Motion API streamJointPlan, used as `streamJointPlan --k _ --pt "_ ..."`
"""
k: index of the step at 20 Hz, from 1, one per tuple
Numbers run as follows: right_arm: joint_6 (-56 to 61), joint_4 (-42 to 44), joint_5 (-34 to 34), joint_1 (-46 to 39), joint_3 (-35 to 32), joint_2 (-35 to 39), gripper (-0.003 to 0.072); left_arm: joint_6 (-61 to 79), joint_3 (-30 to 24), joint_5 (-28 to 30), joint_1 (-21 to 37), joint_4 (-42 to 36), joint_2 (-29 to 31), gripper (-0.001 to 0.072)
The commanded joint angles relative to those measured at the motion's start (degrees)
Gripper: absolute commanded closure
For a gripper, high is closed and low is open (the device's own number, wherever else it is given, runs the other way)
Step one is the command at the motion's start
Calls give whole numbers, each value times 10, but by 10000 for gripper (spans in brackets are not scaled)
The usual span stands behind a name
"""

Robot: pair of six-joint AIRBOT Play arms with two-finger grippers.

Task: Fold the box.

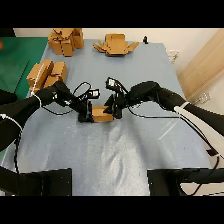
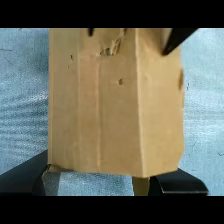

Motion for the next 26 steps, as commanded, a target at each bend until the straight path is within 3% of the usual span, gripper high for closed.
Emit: streamJointPlan --k 1,7,9,12,15,16,20,21,23,24,26 --pt "-1 -24 -23 6 27 -25 333 0 0 1 0 0 0 694" --pt "-1 -73 -18 6 27 -25 335 0 0 2 0 0 0 694" --pt "-1 -74 -18 6 27 -25 398 0 0 2 0 0 0 694" --pt "-1 -73 -22 6 27 -30 398 0 0 2 0 0 0 693" --pt "0 -70 -45 15 27 -30 392 0 0 2 0 0 0 694" --pt "1 -70 -51 20 27 -30 350 0 0 2 0 0 0 693" --pt "2 -89 -28 34 27 -28 325 0 0 1 0 0 0 694" --pt "18 -89 -21 37 27 -23 341 0 0 2 0 0 0 694" --pt "68 -91 -14 42 27 -10 467 0 0 3 0 0 0 694" --pt "81 -99 -17 42 26 -6 467 0 0 4 0 1 0 694" --pt "136 -127 -18 42 25 0 620 0 0 5 0 0 0 693"
